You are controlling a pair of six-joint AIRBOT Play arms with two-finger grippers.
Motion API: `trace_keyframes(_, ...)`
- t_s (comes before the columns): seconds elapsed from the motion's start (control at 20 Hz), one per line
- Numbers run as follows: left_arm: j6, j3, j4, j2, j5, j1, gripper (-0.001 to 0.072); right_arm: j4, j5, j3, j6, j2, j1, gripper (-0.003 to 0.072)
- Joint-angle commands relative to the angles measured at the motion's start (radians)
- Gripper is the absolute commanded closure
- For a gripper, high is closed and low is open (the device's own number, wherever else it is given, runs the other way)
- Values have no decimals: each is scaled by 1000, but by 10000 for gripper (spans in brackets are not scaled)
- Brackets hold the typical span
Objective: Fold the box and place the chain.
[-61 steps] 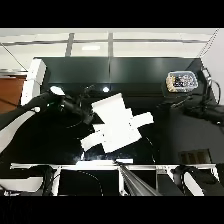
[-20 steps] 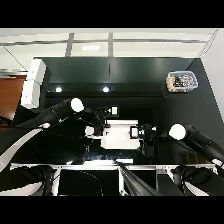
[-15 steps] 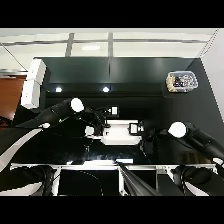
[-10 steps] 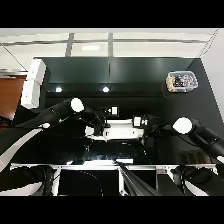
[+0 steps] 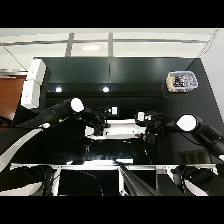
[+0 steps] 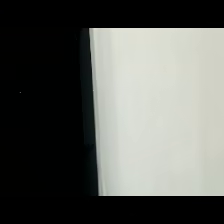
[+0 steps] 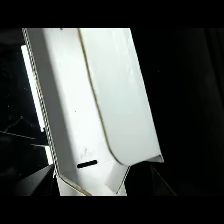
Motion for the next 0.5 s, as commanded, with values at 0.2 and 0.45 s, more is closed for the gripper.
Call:
trace_keyframes(0.2,0,2,-10,0,-1,-1,681,190,-10,-5,-269,-119,-8,-5)
trace_keyframes(0.45,0,2,-9,0,0,-1,680,196,15,-21,-283,-153,-24,-5)
